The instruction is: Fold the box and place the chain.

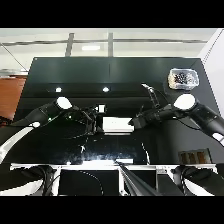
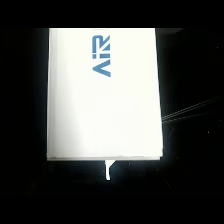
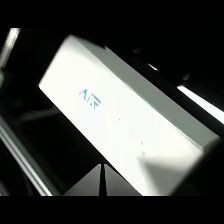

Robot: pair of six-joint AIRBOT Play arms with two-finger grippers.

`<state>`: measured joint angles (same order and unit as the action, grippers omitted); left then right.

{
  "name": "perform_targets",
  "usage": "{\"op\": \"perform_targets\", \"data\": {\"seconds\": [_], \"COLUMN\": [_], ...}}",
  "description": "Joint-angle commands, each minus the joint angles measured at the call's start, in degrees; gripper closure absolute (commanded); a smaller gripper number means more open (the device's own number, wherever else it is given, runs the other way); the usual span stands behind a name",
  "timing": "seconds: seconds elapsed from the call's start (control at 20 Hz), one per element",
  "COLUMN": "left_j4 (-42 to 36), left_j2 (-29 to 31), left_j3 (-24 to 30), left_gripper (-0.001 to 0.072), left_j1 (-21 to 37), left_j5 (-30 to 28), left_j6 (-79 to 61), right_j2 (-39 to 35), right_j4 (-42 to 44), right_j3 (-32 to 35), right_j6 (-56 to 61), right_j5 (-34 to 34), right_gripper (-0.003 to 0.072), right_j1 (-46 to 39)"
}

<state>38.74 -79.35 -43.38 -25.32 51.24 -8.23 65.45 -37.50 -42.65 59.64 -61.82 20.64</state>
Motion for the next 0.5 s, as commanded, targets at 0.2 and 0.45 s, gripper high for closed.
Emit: {"op": "perform_targets", "data": {"seconds": [0.2, 0.45], "left_j4": [0.00, 0.00], "left_j2": [0.00, 0.00], "left_j3": [-0.04, -0.04], "left_gripper": [0.0239, 0.0239], "left_j1": [0.00, 0.00], "left_j5": [-0.02, 0.00], "left_j6": [-0.07, -0.07], "right_j2": [10.54, 11.52], "right_j4": [16.06, 12.87], "right_j3": [0.83, 0.85], "right_j6": [-0.94, -0.79], "right_j5": [1.07, 1.57], "right_gripper": [0.0659, 0.0658], "right_j1": [1.75, 1.99]}}
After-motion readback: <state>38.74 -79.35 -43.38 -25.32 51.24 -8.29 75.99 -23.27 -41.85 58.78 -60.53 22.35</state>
